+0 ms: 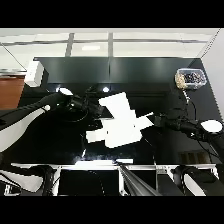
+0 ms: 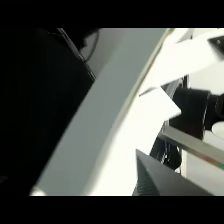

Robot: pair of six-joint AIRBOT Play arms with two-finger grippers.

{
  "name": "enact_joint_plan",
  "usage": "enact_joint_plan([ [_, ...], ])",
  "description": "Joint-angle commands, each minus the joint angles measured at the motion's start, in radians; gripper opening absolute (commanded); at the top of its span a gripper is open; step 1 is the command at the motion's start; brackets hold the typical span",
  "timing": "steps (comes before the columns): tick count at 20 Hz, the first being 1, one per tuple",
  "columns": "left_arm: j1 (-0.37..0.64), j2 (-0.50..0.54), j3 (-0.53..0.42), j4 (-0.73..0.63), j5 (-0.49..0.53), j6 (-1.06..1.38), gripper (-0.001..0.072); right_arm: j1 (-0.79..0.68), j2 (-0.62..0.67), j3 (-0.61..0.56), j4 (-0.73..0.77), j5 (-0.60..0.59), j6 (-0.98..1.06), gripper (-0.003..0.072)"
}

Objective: Fold the box and place the chain.

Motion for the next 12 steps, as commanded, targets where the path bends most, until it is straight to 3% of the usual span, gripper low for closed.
enact_joint_plan([
  [1,-0.003,-0.004,0.007,0.040,-0.040,0.099,0.0486,0.001,0.000,0.000,-0.004,-0.004,0.001,0.0012],
  [2,-0.004,-0.004,0.014,0.079,-0.043,0.097,0.0483,0.001,0.000,0.000,-0.006,-0.007,0.001,0.0011],
  [4,-0.003,-0.004,0.025,0.123,-0.040,0.092,0.0333,0.001,0.000,0.000,-0.006,-0.013,0.001,0.0011],
  [6,-0.004,-0.004,0.031,0.122,-0.033,0.092,0.0317,0.001,0.000,0.000,-0.006,-0.013,0.001,0.0012],
  [7,-0.004,-0.004,0.033,0.122,-0.019,0.092,0.0259,0.001,0.000,0.000,-0.006,-0.013,0.001,0.0011],
  [8,-0.004,-0.004,0.035,0.121,0.008,0.088,0.0257,0.001,0.000,0.000,-0.006,-0.018,0.001,0.0012],
  [9,-0.004,-0.004,0.035,0.119,0.028,0.072,0.0207,0.001,0.000,0.000,-0.006,-0.023,0.001,0.0011],
  [10,-0.004,-0.004,0.039,0.119,0.036,0.072,0.0098,0.001,0.000,0.000,-0.006,-0.023,0.001,0.0012],
  [12,-0.002,-0.004,0.047,0.119,0.026,0.072,0.0067,0.001,0.000,0.000,-0.006,-0.022,0.000,0.0012],
])
